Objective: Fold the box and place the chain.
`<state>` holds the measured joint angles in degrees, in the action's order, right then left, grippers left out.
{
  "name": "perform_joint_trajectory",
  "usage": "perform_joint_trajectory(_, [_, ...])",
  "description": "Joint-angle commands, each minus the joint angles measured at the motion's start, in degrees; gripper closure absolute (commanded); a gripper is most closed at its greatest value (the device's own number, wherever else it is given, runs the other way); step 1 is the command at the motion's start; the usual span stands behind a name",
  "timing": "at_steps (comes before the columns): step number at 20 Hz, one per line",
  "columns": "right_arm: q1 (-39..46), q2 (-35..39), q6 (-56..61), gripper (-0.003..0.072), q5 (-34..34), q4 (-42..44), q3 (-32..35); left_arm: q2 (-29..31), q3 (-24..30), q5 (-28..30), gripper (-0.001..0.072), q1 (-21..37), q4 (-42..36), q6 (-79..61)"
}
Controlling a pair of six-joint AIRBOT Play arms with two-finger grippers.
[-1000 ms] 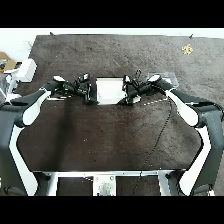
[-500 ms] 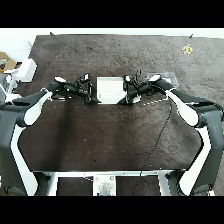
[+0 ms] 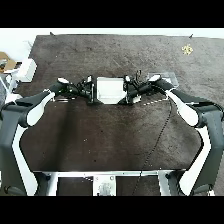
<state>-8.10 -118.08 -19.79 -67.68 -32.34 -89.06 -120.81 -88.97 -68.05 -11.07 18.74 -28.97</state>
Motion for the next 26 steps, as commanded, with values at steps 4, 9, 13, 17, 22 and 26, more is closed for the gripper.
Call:
perform_joint_trajectory(4, [0.0,0.0,0.1,0.0234,-0.1,0.0,0.0,-0.2,0.0,0.5,-0.001,-0.5,-0.2,0.6])
perform_joint_trajectory(9, [0.0,0.0,0.1,0.0235,-0.1,0.0,0.0,-0.2,0.0,1.2,-0.0009,-0.5,0.7,2.0])
perform_joint_trajectory(13, [-0.1,0.0,0.1,0.0234,-0.1,0.0,0.0,-0.2,0.0,1.2,-0.0009,-0.5,0.7,2.3])
perform_joint_trajectory(17, [0.0,0.0,0.1,0.0235,-0.1,0.0,0.0,-0.2,0.0,1.5,-0.0008,-0.5,0.7,3.4])
perform_joint_trajectory(22, [0.0,0.0,0.1,0.0235,-0.1,0.0,0.0,-0.2,0.0,1.5,0.0484,-0.5,1.6,3.4])
perform_joint_trajectory(26, [0.0,0.0,0.1,0.0235,-0.1,0.0,0.0,-0.2,0.0,1.5,0.0484,-0.5,1.8,3.4])
